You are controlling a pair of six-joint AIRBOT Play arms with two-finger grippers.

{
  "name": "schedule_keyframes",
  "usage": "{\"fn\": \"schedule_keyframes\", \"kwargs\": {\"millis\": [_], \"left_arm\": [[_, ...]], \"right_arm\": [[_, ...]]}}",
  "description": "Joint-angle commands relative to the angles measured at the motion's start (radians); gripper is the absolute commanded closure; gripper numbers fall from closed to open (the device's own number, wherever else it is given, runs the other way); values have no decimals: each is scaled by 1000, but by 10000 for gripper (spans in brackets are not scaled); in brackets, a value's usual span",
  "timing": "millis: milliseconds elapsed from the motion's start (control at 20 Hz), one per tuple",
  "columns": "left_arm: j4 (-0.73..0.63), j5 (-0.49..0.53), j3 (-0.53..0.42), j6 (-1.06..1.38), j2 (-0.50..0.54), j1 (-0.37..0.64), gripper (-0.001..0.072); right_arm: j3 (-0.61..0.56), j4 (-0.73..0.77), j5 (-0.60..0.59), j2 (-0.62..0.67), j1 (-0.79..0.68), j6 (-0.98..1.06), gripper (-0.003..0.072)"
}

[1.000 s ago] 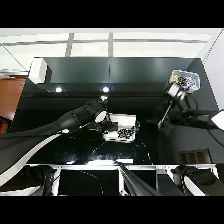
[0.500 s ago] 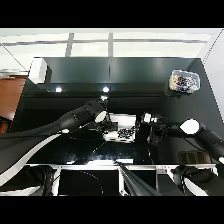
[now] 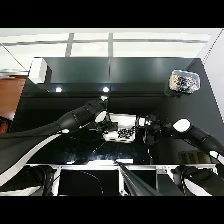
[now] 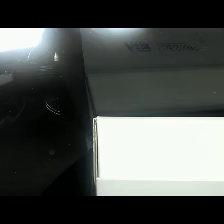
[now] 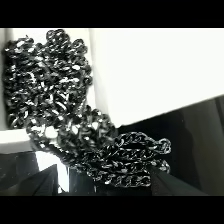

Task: Fold the box and place the chain.

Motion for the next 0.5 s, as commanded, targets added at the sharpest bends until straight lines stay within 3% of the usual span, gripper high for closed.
{"fn": "schedule_keyframes", "kwargs": {"millis": [0,100,200,300,400,450], "left_arm": [[0,0,0,0,0,0,677],[0,0,0,0,0,0,677],[0,0,0,0,0,0,677],[0,1,0,0,0,0,677],[0,2,0,0,0,0,677],[0,2,0,0,0,0,677]], "right_arm": [[0,41,-22,-26,1,-51,-16],[0,65,-39,-26,1,-55,111],[0,88,-50,-26,1,-65,130],[0,88,-47,-27,1,-65,326],[0,87,-34,-27,1,-64,618],[0,87,-34,-26,1,-60,624]]}}
